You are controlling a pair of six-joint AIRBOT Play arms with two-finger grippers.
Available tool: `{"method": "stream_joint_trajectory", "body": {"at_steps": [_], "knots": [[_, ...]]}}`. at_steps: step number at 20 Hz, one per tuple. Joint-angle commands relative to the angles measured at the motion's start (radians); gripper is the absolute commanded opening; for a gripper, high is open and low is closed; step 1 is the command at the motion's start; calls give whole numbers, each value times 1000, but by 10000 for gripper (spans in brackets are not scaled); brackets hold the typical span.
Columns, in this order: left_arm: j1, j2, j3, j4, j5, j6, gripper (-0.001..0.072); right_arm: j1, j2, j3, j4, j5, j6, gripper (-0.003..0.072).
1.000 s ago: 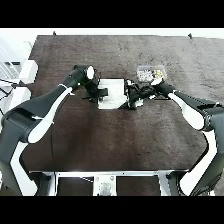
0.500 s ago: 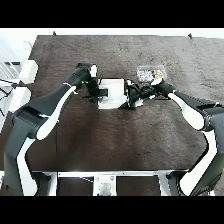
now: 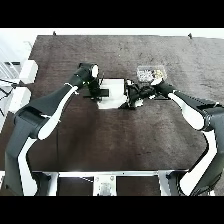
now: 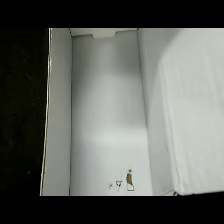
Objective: Fold the box and place the chain.
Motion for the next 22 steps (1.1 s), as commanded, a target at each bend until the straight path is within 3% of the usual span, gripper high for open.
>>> {"method": "stream_joint_trajectory", "body": {"at_steps": [1, 5, 7, 9, 10, 12, 13, 17, 22], "knots": [[1, 0, 1, -4, 14, 18, 50, -1, 0, 0, -1, 0, -2, 562], [1, 0, 1, -6, 16, 18, 54, -1, 0, 0, -1, 0, -2, 563], [1, 0, 1, -10, 13, 30, 196, -1, 0, 0, -1, 0, -2, 563], [1, 2, 12, -12, -12, 41, 211, -1, 0, 0, -1, 0, -2, 563], [2, 3, 22, -12, -31, 55, 266, -1, 0, 0, -1, 0, -2, 562], [8, 9, 48, -23, -79, 67, 267, -1, 0, 0, -1, 0, -2, 562], [8, 10, 66, -23, -109, 69, 310, -1, 0, 0, -1, 0, -2, 562], [8, 16, 115, -57, -228, 138, 315, -1, 0, 0, -1, 0, -2, 563], [8, 129, 117, -12, -221, 213, 315, -1, 0, 0, -1, 0, -2, 562]]}}
